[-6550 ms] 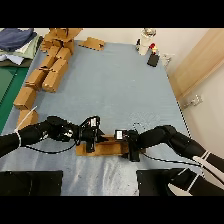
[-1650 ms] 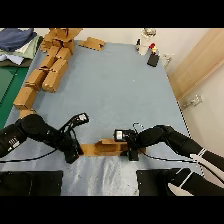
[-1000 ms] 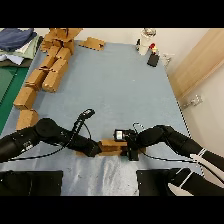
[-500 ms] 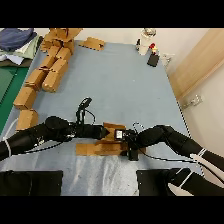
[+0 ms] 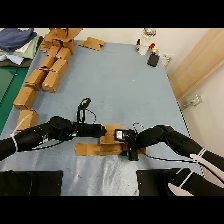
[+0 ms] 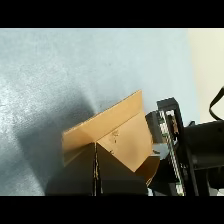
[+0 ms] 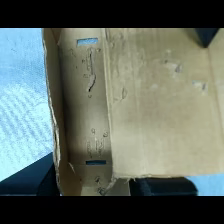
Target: Fold the box.
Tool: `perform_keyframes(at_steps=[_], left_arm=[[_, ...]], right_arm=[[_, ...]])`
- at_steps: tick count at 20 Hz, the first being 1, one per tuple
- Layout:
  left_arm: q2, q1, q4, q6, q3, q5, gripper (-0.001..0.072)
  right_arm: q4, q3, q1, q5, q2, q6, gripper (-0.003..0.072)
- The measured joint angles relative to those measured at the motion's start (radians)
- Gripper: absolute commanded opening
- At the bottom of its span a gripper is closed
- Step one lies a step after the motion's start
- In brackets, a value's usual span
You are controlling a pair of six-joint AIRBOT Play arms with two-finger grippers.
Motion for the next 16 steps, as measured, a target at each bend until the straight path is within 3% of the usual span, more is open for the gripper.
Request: perform_keyframes(at_steps=[5, 6, 7, 8, 11, 13, 16], left_arm=[[-0.002, 0.0, 0.055, -0.025, 0.0, 0.011, 0.0011], [-0.002, 0.0, 0.07, -0.033, 0.0, 0.014, 0.0011], [-0.002, 0.0, 0.082, -0.046, 0.0, 0.014, 0.0011], [-0.002, 0.0, 0.095, -0.052, 0.0, 0.014, 0.0011], [-0.002, 0.0, 0.114, -0.068, 0.0, 0.013, 0.0011], [-0.002, 0.0, 0.119, -0.073, 0.0, 0.013, 0.0011], [-0.002, 0.0, 0.122, -0.075, 0.0, 0.011, 0.0011]], right_arm=[[0.0, 0.0, 0.0, 0.0, 0.001, 0.0, 0.0463], [0.0, 0.0, 0.0, 0.0, 0.001, 0.0, 0.0486], [0.0, 0.0, 0.0, 0.0, 0.001, 0.0, 0.0577], [-0.003, 0.0, 0.0, 0.0, 0.001, 0.0, 0.0581], [-0.003, 0.0, 0.0, 0.0, 0.001, 0.02, 0.0575], [-0.003, 0.0, 0.0, 0.0, 0.001, 0.031, 0.049], [-0.003, 0.0, 0.0, 0.001, 0.001, 0.038, 0.049]])
